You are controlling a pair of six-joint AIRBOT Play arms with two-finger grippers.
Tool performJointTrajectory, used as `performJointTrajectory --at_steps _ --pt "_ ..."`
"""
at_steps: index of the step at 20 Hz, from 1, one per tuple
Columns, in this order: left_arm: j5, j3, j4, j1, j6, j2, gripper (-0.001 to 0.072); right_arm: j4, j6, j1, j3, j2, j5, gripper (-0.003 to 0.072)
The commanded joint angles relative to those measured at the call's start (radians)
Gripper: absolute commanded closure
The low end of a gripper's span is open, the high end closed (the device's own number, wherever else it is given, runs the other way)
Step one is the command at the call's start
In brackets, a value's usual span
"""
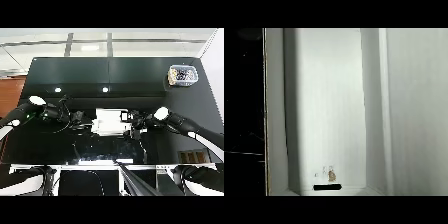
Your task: Fold the box and place the chain.
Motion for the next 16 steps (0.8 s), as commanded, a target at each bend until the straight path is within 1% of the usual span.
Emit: performJointTrajectory --at_steps 1,3,4,6,7,9,12,16 --pt "-0.018 0.023 -0.04 -0.056 0.006 -0.001 0.0077 0.0 0.0 0.0 0.001 0.0 0.0 0.0455" --pt "0.001 0.051 0.001 -0.122 0.005 -0.001 0.0233 0.0 0.0 0.0 0.001 0.0 0.0 0.0455" --pt "0.008 0.074 0.031 -0.151 -0.009 0.0 0.0234 0.0 0.0 0.0 0.001 0.0 0.0 0.0455" --pt "0.033 0.126 0.117 -0.199 -0.11 0.0 0.0256 0.0 0.0 0.0 0.001 0.0 0.0 0.0455" --pt "0.047 0.15 0.16 -0.219 -0.166 0.0 0.0302 0.0 0.0 0.0 0.001 0.0 0.0 0.0455" --pt "0.054 0.182 0.199 -0.249 -0.211 0.0 0.0304 0.0 0.0 0.0 0.001 0.0 0.0 0.0455" --pt "0.067 0.196 0.256 -0.276 -0.296 0.0 0.0304 0.0 0.0 0.0 0.001 0.0 0.0 0.0455" --pt "0.157 0.196 0.295 -0.325 -0.364 -0.001 0.0306 0.0 0.0 0.0 0.001 0.0 0.0 0.0455"
